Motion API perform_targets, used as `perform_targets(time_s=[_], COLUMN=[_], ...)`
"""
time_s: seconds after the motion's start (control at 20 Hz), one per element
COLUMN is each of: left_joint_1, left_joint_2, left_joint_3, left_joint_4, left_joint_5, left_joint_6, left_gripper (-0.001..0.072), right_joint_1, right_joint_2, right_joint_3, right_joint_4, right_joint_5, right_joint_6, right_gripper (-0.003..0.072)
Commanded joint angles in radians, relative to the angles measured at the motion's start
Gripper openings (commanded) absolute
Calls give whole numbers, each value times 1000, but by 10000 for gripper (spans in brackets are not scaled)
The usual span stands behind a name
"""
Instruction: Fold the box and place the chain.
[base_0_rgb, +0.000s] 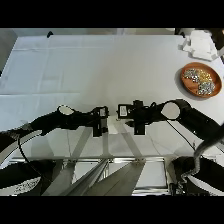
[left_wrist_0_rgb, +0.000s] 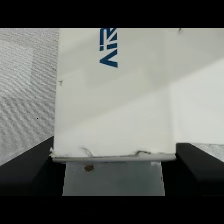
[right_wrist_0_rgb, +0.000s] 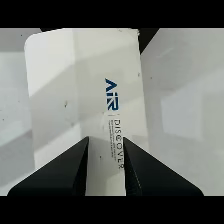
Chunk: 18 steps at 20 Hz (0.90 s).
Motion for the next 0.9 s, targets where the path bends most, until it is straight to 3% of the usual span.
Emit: perform_targets(time_s=[0.0, 0.1, 0.2, 0.25, 0.85], left_joint_1=[0, 0, 0, 0, 0], left_joint_2=[0, 0, 0, 0, 0], left_joint_3=[-1, -1, -1, -1, -1], left_joint_4=[-1, -1, -1, -1, -1], left_joint_5=[0, 0, 0, 0, 0], left_joint_6=[-1, -1, -1, -1, -1], left_gripper=[272, 272, 272, 272, 272], right_joint_1=[1, 1, 1, 1, 1], right_joint_2=[4, 14, 16, 16, 11], right_joint_3=[-3, -3, -3, -3, -3], right_joint_4=[61, 124, 137, 135, 138], right_joint_5=[0, 5, 24, 33, -64], right_joint_6=[1, 0, 0, 0, 8], right_gripper=[221, 254, 415, 454, 432])
